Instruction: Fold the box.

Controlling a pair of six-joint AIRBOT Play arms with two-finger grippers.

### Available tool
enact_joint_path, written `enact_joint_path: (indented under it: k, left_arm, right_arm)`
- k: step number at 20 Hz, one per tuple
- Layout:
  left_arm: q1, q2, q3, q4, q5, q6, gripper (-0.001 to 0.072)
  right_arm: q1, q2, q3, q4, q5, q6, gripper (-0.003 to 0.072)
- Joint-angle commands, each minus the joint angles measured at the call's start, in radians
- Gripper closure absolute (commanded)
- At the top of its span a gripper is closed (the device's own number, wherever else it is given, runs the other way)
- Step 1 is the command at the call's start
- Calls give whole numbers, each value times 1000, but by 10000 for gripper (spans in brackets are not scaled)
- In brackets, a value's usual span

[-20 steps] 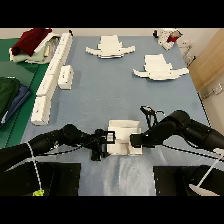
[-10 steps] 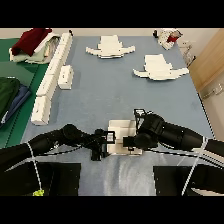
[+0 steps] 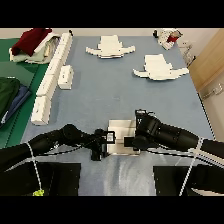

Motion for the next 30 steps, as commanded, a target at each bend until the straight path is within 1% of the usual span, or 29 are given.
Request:
enact_joint_path:
  k: [1,2,3,5,10,12,14,15,17,18,20,22,24,25,26,27,28,29,30]
  left_arm:
    - [0,0,0,0,0,0,187]
    - [0,0,0,0,0,0,187]
    - [0,0,0,0,0,0,187]
    - [0,0,0,0,0,0,187]
    - [0,0,0,0,0,0,187]
    - [0,0,0,0,0,0,187]
    - [0,0,0,0,0,0,187]
    - [0,0,0,0,0,0,187]
    - [0,0,0,0,0,0,187]
    - [0,0,0,0,0,0,187]
    - [0,0,0,0,0,0,187]
    - [0,0,0,0,0,0,187]
    - [0,0,0,0,0,0,187]
    - [0,0,0,0,0,0,187]
    - [0,0,0,0,0,0,187]
    - [0,0,0,0,0,0,187]
    - [0,0,0,0,0,0,187]
    - [0,0,0,0,0,0,187]
    - [0,0,0,0,0,0,187]
  right_arm:
    - [1,-5,8,-5,-3,3,466]
    - [1,-5,19,-1,-27,3,288]
    - [1,-5,34,2,-56,-6,256]
    - [1,-5,69,0,-114,-21,256]
    - [-1,14,156,-68,-246,-38,257]
    - [-3,40,184,-75,-251,-71,260]
    - [-19,90,190,-76,-251,-105,291]
    - [-41,120,188,-77,-261,-131,386]
    - [-130,165,173,-81,-280,-204,444]
    - [-192,176,161,-87,-274,-248,582]
    - [-346,170,137,-67,-230,-389,682]
    - [-505,133,126,15,-148,-554,682]
    - [-653,74,125,174,-53,-713,683]
    - [-722,37,125,303,-4,-798,682]
    - [-780,-1,125,472,28,-900,682]
    - [-837,-47,125,655,39,-1027,683]
    - [-875,-95,125,794,36,-1129,683]
    - [-897,-148,126,882,21,-1205,682]
    - [-906,-204,128,929,-13,-1258,682]
